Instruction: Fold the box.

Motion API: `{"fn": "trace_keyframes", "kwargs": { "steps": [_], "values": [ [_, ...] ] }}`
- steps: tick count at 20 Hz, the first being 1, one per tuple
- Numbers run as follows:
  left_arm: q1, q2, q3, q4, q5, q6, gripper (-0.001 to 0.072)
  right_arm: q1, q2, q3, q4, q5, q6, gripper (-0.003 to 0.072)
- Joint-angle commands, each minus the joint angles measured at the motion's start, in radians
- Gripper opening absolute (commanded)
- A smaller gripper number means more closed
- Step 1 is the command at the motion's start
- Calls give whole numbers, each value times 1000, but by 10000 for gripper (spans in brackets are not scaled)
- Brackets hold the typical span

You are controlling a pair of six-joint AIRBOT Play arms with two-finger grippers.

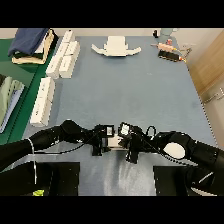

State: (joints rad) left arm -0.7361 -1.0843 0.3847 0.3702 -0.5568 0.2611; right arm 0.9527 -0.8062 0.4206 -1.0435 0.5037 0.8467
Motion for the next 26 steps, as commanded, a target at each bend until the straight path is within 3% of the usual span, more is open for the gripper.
{"fn": "trace_keyframes", "kwargs": {
  "steps": [1, 20, 26],
  "values": [
    [0, 0, 0, 0, 0, 0, 409, 1, -5, -29, 20, -4, 0, 2],
    [0, 0, 0, 0, 0, 0, 409, 1, -39, -45, 19, -35, 0, 3],
    [0, 0, 0, 0, 0, 0, 409, 0, 40, -26, 19, -94, 0, 3]
  ]
}}
